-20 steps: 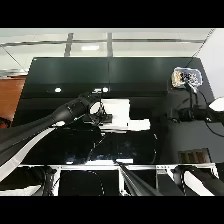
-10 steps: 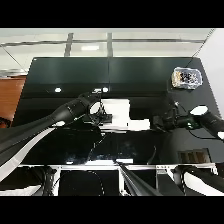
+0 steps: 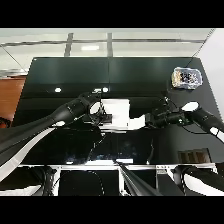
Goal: Fold the box and place the chain.
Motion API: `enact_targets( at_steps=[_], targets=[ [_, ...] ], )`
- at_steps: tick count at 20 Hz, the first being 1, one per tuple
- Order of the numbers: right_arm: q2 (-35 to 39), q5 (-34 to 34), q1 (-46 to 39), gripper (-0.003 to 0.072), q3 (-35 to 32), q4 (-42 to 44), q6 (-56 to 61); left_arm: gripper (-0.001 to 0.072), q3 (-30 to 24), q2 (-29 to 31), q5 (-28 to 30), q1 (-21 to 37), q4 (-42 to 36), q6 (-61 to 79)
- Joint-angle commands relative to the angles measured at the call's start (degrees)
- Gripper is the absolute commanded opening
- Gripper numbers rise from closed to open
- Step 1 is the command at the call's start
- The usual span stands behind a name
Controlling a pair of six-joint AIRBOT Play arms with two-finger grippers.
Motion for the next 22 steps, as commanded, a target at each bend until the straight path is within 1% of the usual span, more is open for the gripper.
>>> enact_targets(
  at_steps=[1,2,3,8,11,15,18,20,21,22],
  targets=[
    [-0.11,0.87,2.49,0.0143,2.95,1.11,-0.63,0.0025,0.07,0.02,0.07,0.02,0.02,0.00],
    [-0.11,1.60,3.32,0.0397,3.72,1.20,-0.63,0.0025,0.07,0.02,0.07,0.02,0.02,0.02],
    [-0.11,2.29,4.20,0.0545,4.48,1.09,-0.66,0.0025,0.07,0.02,0.07,0.02,0.02,0.02],
    [-0.11,2.86,7.80,0.0550,6.95,1.11,-0.59,0.0025,0.07,0.02,0.09,0.02,0.02,0.00],
    [-0.11,0.72,9.99,0.0548,8.00,-0.11,2.78,0.0025,0.07,0.02,0.09,0.02,0.02,0.02],
    [-0.11,-2.95,14.36,0.0529,9.94,-7.37,10.27,0.0025,0.07,0.02,0.09,0.02,0.02,0.02],
    [-0.22,-6.38,18.97,0.0529,12.98,-16.59,20.39,0.0025,0.07,0.02,0.09,0.02,0.02,0.02],
    [-1.01,-7.04,21.81,0.0527,15.13,-20.65,25.88,0.0025,0.07,0.02,0.09,0.02,0.04,0.00],
    [-1.57,-6.95,23.17,0.0468,16.31,-23.56,28.79,0.0025,0.07,0.02,0.09,0.02,0.02,0.02],
    [-2.03,-6.88,24.35,0.0468,17.14,-26.45,32.11,0.0025,0.07,0.02,0.09,0.02,0.04,0.02]
  ],
)
